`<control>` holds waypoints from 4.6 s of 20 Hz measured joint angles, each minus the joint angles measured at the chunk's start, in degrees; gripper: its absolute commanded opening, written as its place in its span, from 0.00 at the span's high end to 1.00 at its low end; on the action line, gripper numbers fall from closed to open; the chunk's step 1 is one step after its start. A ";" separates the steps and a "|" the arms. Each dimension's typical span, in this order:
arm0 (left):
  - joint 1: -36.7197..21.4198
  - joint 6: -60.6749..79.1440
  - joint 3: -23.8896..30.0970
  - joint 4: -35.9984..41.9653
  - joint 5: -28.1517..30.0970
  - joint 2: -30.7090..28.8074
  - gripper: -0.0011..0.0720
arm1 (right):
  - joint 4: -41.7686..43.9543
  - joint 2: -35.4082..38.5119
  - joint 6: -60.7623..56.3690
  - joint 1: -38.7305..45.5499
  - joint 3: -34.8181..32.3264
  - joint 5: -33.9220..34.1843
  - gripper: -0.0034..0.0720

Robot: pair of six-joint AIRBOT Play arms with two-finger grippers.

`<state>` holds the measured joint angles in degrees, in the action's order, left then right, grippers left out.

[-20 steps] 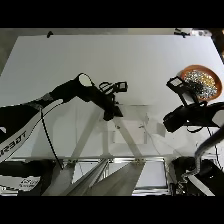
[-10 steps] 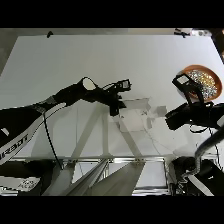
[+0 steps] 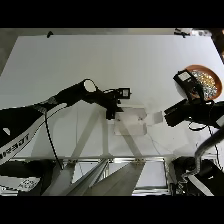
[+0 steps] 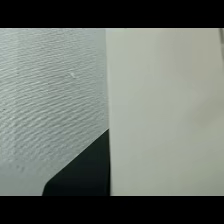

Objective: Fold the box and place the chain.

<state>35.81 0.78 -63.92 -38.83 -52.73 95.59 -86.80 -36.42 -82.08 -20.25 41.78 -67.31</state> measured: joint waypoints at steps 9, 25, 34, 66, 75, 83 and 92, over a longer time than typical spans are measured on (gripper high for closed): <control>-0.04 1.38 0.00 -0.46 0.33 0.00 0.98 | 0.00 -0.02 0.04 0.00 0.00 0.35 0.56; -0.09 -7.04 0.07 2.45 4.92 0.07 0.98 | 0.00 -0.02 0.07 0.02 0.00 0.39 0.56; -0.11 -7.30 0.07 2.86 5.44 0.09 0.98 | -0.02 -0.02 0.07 0.00 0.00 0.39 0.56; -0.04 -7.26 0.02 0.66 3.13 1.53 0.97 | 8.33 -0.39 34.51 0.00 -5.75 -0.72 0.17; -0.04 -7.26 0.02 0.66 3.15 1.53 0.97 | 9.70 0.92 37.09 0.00 -5.84 -3.04 0.53; -0.04 -7.28 0.02 0.66 3.15 1.53 0.97 | 16.61 4.00 45.29 0.00 -16.65 1.01 0.00; -0.04 -7.28 0.02 0.66 3.04 1.53 0.97 | 18.60 2.21 65.92 -0.44 -30.80 26.91 0.02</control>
<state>35.77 -6.50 -63.90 -38.17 -49.69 97.12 -68.20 -34.22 -16.16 -20.69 10.98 -40.40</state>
